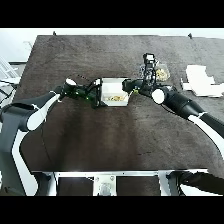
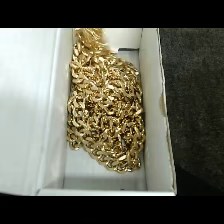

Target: Fold the box and place the chain.

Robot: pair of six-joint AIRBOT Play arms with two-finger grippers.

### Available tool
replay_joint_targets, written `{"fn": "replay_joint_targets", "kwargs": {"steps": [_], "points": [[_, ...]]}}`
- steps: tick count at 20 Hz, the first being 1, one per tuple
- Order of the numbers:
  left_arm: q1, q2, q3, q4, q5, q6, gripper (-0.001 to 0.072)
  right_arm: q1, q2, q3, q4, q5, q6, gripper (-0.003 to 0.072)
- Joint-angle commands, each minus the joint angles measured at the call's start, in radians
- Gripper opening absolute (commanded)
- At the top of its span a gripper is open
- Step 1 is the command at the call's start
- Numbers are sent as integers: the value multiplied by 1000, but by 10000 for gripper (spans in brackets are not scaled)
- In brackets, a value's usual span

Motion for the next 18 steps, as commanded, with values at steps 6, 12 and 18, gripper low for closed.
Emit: {"fn": "replay_joint_targets", "kwargs": {"steps": [6, 12, 18], "points": [[1, 1, 0, 0, 1, 0, 310, -36, -4, 0, 45, 95, -84, 530], [1, 1, 0, 0, 2, 0, 310, -262, -150, 11, 53, -71, -13, 529], [1, 1, 0, 0, 2, 0, 310, -272, -398, 225, 83, -27, -14, 530]]}}
